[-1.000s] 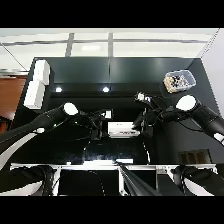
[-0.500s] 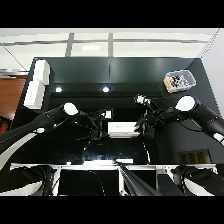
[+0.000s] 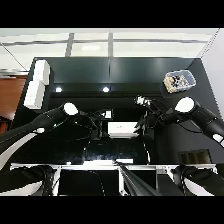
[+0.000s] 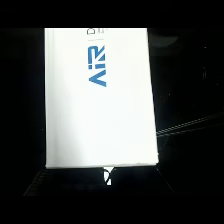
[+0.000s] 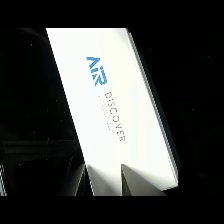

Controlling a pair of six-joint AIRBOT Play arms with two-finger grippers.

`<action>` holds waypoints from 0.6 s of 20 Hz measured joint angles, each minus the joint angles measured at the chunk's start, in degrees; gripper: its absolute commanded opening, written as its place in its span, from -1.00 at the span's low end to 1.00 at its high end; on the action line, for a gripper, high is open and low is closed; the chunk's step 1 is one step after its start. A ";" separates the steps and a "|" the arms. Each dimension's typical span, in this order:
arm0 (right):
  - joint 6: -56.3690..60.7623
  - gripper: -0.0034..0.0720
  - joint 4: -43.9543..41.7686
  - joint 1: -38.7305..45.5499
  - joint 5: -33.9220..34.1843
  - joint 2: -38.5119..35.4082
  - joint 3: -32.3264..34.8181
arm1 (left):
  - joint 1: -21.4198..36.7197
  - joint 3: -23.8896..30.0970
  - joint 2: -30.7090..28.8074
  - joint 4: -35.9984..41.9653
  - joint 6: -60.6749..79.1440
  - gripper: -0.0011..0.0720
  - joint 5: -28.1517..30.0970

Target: Fold the box and place the chain.

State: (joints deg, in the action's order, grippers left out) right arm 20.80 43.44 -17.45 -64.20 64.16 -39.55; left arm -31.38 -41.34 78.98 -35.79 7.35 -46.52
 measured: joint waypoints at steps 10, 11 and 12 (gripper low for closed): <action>23.23 -0.88 -6.67 5.18 -9.75 -0.39 -0.68 | 0.00 0.00 0.00 0.00 -0.04 0.35 0.00; 24.96 -0.88 -8.59 5.42 -9.88 -0.35 -0.07 | 0.00 0.00 0.00 0.00 -0.04 0.35 0.00; 26.16 -0.88 -10.34 5.40 -9.40 -0.35 0.50 | 0.00 0.00 0.00 0.00 -0.04 0.35 0.00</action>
State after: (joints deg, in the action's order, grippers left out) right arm 46.96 33.10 -12.05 -73.60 63.81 -39.05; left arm -31.38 -41.34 78.98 -35.79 7.31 -46.52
